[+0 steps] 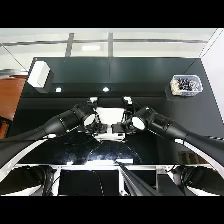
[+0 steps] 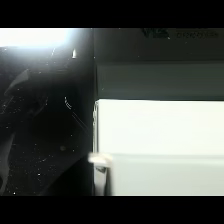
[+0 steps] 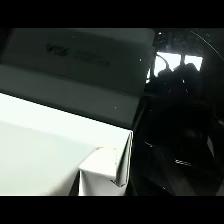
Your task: Fold the box and place the chain.
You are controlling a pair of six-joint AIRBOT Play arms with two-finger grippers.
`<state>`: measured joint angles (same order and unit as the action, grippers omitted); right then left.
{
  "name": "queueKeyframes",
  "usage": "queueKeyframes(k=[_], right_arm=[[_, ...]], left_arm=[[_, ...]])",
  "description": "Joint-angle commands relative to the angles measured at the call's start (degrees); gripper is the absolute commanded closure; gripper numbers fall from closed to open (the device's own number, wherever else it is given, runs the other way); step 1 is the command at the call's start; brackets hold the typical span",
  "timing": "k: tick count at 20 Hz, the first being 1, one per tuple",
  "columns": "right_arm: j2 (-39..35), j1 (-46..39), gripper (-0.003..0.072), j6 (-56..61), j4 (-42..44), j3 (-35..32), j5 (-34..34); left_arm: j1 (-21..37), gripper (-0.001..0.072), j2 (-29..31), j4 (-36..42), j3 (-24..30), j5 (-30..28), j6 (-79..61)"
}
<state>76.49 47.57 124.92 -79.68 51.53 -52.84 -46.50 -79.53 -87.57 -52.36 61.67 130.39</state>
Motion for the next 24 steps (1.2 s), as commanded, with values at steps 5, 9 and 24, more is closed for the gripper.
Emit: queueKeyframes(k=[5, 9, 24], right_arm=[[1.31, 2.14, 0.0384, 1.57, -1.03, 2.45, -2.08], [2.91, 2.89, 0.0384, 1.79, -0.98, 3.87, -2.97], [0.24, 2.27, 0.017, 1.73, -6.25, 5.51, -11.65]], left_arm=[[0.0, 0.0678, -0.02, -0.02, 0.02, -0.09, -0.11], [-0.04, 0.0678, -0.02, 0.0, 0.02, 0.02, -0.11], [-0.02, 0.0678, -0.02, -0.02, 0.02, 0.02, -0.11]])
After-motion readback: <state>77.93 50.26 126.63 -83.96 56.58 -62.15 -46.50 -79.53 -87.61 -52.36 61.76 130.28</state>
